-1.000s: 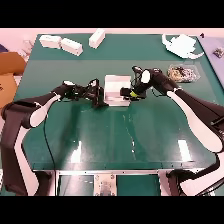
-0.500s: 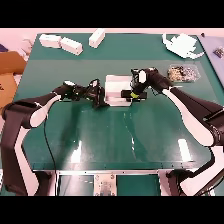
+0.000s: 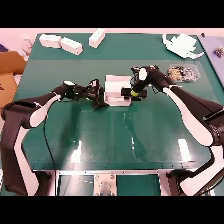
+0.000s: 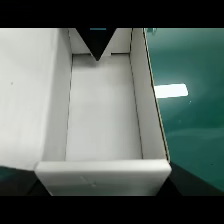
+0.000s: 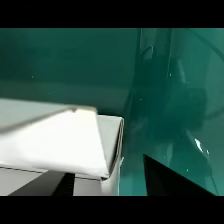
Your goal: Fold the box and place the chain.
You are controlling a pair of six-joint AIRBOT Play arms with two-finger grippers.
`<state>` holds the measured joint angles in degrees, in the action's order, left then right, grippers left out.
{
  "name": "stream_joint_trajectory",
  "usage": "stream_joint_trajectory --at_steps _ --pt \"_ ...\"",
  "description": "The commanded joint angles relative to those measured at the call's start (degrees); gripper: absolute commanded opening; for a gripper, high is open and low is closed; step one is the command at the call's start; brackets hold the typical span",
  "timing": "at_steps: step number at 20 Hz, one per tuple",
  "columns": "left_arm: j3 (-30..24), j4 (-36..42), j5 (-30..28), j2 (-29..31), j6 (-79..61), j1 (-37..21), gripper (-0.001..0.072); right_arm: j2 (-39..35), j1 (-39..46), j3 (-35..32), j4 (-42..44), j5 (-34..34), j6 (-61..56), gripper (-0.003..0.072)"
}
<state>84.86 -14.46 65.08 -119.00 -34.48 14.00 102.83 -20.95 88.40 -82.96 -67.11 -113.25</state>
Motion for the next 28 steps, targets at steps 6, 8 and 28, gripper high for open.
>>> stream_joint_trajectory --at_steps 6,8,28 --pt "0.0 0.3 -0.1 0.0 0.0 0.1 0.0357 -3.3 0.2 4.6 0.7 -1.4 6.6 0.0510" --pt "0.0 0.3 -0.1 0.0 0.0 0.1 0.0357 -5.7 1.1 6.4 -0.1 -4.7 9.5 0.0510" --pt "0.0 0.3 -0.1 0.0 0.0 0.1 0.0357 -6.4 37.1 8.3 -2.6 16.0 32.2 0.0434"
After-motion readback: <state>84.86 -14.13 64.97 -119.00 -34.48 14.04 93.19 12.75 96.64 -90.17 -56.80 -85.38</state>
